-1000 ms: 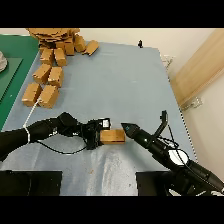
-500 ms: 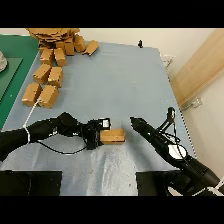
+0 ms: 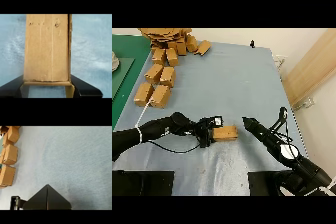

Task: Fold the box.

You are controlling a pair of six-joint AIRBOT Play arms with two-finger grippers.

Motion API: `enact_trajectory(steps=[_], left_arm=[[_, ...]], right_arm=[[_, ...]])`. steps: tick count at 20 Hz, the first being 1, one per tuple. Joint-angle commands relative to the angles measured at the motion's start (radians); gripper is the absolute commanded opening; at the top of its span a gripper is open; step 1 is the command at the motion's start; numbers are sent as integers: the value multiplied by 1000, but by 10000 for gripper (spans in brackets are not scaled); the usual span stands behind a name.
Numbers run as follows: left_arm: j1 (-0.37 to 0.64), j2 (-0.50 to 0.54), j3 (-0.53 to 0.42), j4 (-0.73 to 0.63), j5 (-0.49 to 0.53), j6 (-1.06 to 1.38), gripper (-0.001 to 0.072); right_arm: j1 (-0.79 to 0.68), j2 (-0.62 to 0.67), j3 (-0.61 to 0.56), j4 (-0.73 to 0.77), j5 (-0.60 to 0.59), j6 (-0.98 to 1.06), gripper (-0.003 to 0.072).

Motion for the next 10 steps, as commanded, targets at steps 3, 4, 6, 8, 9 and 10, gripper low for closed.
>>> enact_trajectory(steps=[3,4,6,8,9,10], left_arm=[[49,102,5,-5,343,-261,246],[77,139,6,-5,430,-319,246],[176,213,6,-7,527,-399,246],[299,284,-6,-39,473,-404,246],[352,320,-14,-39,429,-404,245],[405,364,-26,-39,380,-406,246]], right_arm=[[0,0,1,1,0,1,3],[0,0,1,1,0,1,3],[-1,0,1,1,-1,1,3],[-1,0,1,1,-3,1,3],[-1,0,1,0,-3,0,3],[-1,0,1,0,-3,0,3]])
